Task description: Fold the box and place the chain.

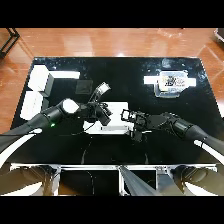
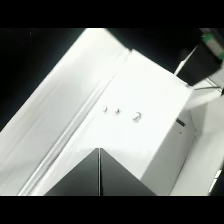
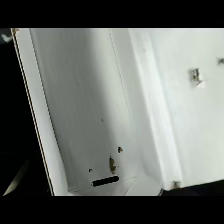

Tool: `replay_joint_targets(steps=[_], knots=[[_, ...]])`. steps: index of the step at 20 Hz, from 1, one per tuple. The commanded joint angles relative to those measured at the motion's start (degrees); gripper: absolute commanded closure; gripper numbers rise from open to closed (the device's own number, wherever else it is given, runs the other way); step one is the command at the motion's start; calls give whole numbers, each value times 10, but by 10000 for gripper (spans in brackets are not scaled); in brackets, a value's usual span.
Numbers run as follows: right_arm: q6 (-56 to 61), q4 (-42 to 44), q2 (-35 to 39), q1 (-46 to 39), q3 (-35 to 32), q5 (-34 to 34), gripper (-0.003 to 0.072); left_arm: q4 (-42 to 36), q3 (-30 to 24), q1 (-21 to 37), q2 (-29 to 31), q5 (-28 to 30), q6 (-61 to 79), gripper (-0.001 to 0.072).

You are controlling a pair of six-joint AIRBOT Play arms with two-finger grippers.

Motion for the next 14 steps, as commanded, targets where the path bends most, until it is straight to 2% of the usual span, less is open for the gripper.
replay_joint_targets(steps=[1,3,6,7,8,9,11,14], knots=[[0,0,0,0,0,0,556,96,3,20,63,-30,-40,691],[0,0,0,0,0,0,556,143,3,39,106,-91,-60,691],[0,0,0,0,0,0,556,198,-5,53,146,-219,-62,683],[0,0,0,0,0,0,556,206,-12,52,151,-236,-62,545],[1,0,0,0,0,-1,556,206,-20,52,151,-237,-62,177],[0,0,0,0,0,-3,556,207,-29,52,149,-236,-63,66],[0,0,0,0,0,-7,556,213,-45,52,141,-227,-42,66],[0,0,0,0,0,-8,556,215,-66,52,138,-224,93,70]])
